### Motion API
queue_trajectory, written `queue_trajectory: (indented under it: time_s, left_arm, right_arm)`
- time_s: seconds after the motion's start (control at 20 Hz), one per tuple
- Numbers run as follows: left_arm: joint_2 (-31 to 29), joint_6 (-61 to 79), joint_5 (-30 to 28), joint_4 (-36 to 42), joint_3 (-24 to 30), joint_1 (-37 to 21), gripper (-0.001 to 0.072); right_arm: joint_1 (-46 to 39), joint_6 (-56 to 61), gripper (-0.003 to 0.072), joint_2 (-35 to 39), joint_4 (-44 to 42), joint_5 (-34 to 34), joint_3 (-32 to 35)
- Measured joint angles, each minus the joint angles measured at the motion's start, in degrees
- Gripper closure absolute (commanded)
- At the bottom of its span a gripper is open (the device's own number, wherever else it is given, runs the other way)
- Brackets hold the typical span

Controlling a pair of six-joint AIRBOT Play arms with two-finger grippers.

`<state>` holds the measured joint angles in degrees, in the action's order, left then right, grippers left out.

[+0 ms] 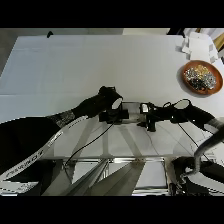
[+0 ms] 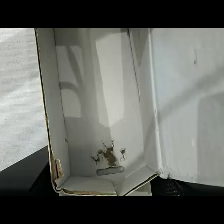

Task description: Fold the box and place the chain.

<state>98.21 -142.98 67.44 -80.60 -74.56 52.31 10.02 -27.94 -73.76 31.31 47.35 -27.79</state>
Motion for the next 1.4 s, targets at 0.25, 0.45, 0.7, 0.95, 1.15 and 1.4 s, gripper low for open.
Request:
queue_trajectory:
  time_s: [0.25,0.45,0.7,0.95,1.15,1.4]
  left_arm:
    - [0.13,0.22,0.52,-0.24,0.00,0.07,0.0703]
    - [0.11,0.24,0.52,-0.15,0.00,0.07,0.0701]
    - [-0.17,0.98,1.07,0.33,0.02,-0.20,0.0475]
    - [-1.38,2.67,2.54,-0.02,0.02,-1.29,0.0647]
    - [-1.55,3.08,2.34,-0.07,0.02,-1.49,0.0705]
    - [-1.38,3.04,1.40,-0.24,0.02,-1.33,0.0683]
  right_arm:
    - [-0.02,-0.07,0.0298,0.00,0.09,0.04,0.00]
    - [-0.02,-0.07,0.0298,0.00,0.04,0.02,0.00]
    - [0.00,0.04,0.0298,0.00,-0.04,-0.04,0.00]
    - [0.00,0.07,0.0298,0.00,-0.11,-0.07,0.00]
    - [0.00,0.07,0.0298,0.00,-0.15,0.07,-0.02]
    - [0.00,0.04,0.0298,0.00,-0.02,-0.11,-0.04]
